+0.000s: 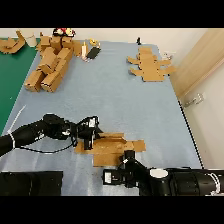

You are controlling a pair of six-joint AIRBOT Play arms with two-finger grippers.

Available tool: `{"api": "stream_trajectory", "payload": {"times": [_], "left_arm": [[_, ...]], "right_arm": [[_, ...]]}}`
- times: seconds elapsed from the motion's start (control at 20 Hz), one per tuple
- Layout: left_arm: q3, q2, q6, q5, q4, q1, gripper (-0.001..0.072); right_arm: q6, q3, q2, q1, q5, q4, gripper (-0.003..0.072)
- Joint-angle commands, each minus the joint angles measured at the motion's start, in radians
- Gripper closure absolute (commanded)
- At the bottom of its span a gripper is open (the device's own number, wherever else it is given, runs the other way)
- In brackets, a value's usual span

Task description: Fold the box.

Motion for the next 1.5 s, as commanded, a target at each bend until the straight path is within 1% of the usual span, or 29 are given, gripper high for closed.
{"api": "stream_trajectory", "payload": {"times": [0.0,0.1,0.3,0.4,0.6,0.85,1.0,1.3,1.35,1.4,1.45], "left_arm": [[0.001,-0.001,0.0,0.0,0.0,0.001,0.0697],[0.001,-0.001,0.0,0.0,0.0,0.001,0.0697],[0.001,-0.001,0.0,0.0,0.0,0.001,0.0697],[0.001,-0.001,0.0,0.0,0.0,0.001,0.0697],[0.001,-0.001,0.0,0.0,0.0,0.001,0.0697],[0.001,-0.001,0.0,0.0,0.0,0.001,0.0697],[0.001,-0.001,0.0,0.0,0.0,0.001,0.0697],[0.001,-0.001,0.0,0.0,0.0,0.001,0.0697],[0.001,-0.001,0.0,0.0,0.0,0.001,0.0697],[0.001,-0.001,0.0,0.0,0.0,0.001,0.0697],[0.001,-0.001,0.0,0.0,0.0,0.001,0.0697]], "right_arm": [[0.002,-0.001,-0.007,0.001,-0.003,-0.03,0.0232],[0.004,-0.001,-0.006,0.001,-0.005,-0.048,0.0233],[0.103,0.0,-0.006,0.001,-0.006,-0.143,0.0233],[0.134,0.002,-0.006,0.001,-0.016,-0.166,0.0233],[0.148,0.002,-0.002,0.002,-0.053,-0.174,0.0233],[0.314,0.018,0.002,0.001,-0.059,-0.187,0.0232],[0.315,0.018,0.0,0.001,-0.074,-0.187,0.0232],[0.315,0.018,0.0,0.001,-0.06,-0.211,0.0227],[0.316,0.018,0.0,0.0,-0.069,-0.236,-0.0013],[0.319,0.018,0.002,-0.01,-0.059,-0.243,-0.0031],[0.327,0.02,0.002,-0.032,-0.049,-0.249,-0.0031]]}}
